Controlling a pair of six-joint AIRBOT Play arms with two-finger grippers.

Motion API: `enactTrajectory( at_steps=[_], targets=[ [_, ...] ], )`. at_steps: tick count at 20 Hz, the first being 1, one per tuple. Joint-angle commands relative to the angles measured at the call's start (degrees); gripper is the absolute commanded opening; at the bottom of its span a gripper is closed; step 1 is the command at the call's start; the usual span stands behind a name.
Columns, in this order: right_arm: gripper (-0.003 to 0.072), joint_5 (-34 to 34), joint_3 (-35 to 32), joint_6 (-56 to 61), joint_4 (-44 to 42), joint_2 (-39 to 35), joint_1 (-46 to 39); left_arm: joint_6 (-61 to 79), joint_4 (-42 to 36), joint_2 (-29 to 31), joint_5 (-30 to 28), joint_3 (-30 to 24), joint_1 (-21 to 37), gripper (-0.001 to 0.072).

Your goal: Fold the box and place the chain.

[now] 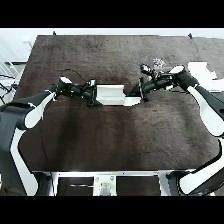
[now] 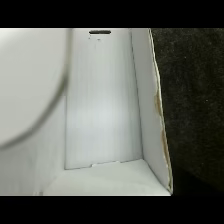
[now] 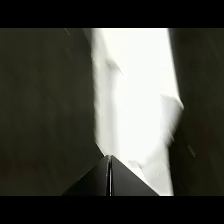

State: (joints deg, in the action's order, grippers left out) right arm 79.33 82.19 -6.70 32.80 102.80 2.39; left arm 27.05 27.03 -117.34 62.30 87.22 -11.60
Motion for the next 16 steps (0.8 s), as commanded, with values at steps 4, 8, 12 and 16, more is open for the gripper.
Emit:
enactTrajectory(
  at_steps=[4, 8, 12, 16],
  targets=[
    [0.0017, -7.8, -1.7, 0.6, -13.0, -0.3, 4.4, 0.0, 0.0, 0.0, 0.3, 0.0, 0.0, 0.0451],
    [0.0017, -17.9, -1.8, 3.6, -14.2, 0.0, 5.4, 0.0, 0.0, 0.0, 0.3, 0.0, 0.0, 0.0451],
    [0.0017, -24.3, -1.8, 6.0, -14.2, 0.9, 5.3, 0.0, 0.0, 0.0, 0.3, 0.0, 0.0, 0.0451],
    [0.0017, -26.4, -1.7, 7.3, -14.1, 4.2, 5.3, 0.0, 0.0, 0.0, 0.3, 0.0, 0.0, 0.0451]
  ],
)
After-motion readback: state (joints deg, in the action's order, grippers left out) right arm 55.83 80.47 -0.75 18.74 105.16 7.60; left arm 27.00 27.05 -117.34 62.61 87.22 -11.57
